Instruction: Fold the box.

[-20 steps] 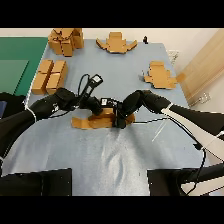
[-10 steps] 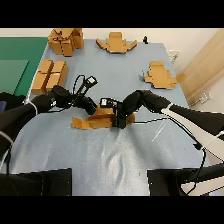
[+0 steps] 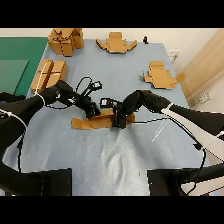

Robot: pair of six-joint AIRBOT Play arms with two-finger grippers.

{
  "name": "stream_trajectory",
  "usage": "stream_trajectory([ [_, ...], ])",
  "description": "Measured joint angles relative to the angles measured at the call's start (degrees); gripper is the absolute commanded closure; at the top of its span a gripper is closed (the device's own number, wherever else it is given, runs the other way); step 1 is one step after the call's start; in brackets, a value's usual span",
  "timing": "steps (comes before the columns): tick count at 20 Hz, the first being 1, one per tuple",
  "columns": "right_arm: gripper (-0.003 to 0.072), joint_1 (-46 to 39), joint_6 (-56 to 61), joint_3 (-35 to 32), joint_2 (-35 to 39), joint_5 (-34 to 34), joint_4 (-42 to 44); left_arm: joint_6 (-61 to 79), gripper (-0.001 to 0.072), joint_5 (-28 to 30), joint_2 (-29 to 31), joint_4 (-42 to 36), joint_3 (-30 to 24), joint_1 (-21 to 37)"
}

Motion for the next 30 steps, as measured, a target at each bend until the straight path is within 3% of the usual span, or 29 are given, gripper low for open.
stream_trajectory([
  [4,0.017,0.0,0.2,0.0,0.0,0.0,0.2,0.0,0.0698,-1.4,-0.5,1.6,2.4,0.4],
  [5,0.0231,0.0,0.2,0.0,0.0,0.0,0.2,-0.1,0.0699,-1.6,-0.5,2.1,3.4,0.9],
  [6,0.0344,0.0,0.2,0.0,0.0,-0.1,0.4,-0.2,0.0698,-1.9,-0.5,2.4,4.4,1.5],
  [7,0.0383,0.0,0.2,0.0,0.0,-0.2,0.5,-0.6,0.0698,-2.1,-0.5,2.9,5.8,2.4],
  [12,0.0384,-0.1,0.2,0.0,0.0,-1.2,2.6,-5.6,0.0702,-6.1,1.7,8.2,10.6,7.5],
  [13,0.0436,-0.1,0.3,0.0,0.0,-1.4,2.8,-7.1,0.0701,-6.6,3.1,10.0,10.7,8.3],
  [14,0.0553,-0.1,0.3,0.0,0.0,-1.6,3.0,-8.5,0.0702,-6.9,4.6,11.9,10.3,9.0],
  [15,0.0585,-0.1,0.3,0.0,0.0,-1.8,3.2,-9.9,0.0701,-7.2,6.5,13.7,9.2,9.3],
  [19,0.0599,-0.1,0.3,0.0,0.0,-2.4,3.6,-12.7,0.0701,-7.0,14.5,16.7,0.5,10.1],
  [24,0.0599,0.0,0.3,0.0,0.0,-3.4,3.8,-13.7,0.07,-6.3,22.0,15.3,-11.7,9.9],
  [30,0.0599,0.0,0.4,-0.1,0.0,-1.6,3.7,-14.0,0.0691,-3.6,27.0,13.5,-16.1,8.1],
])
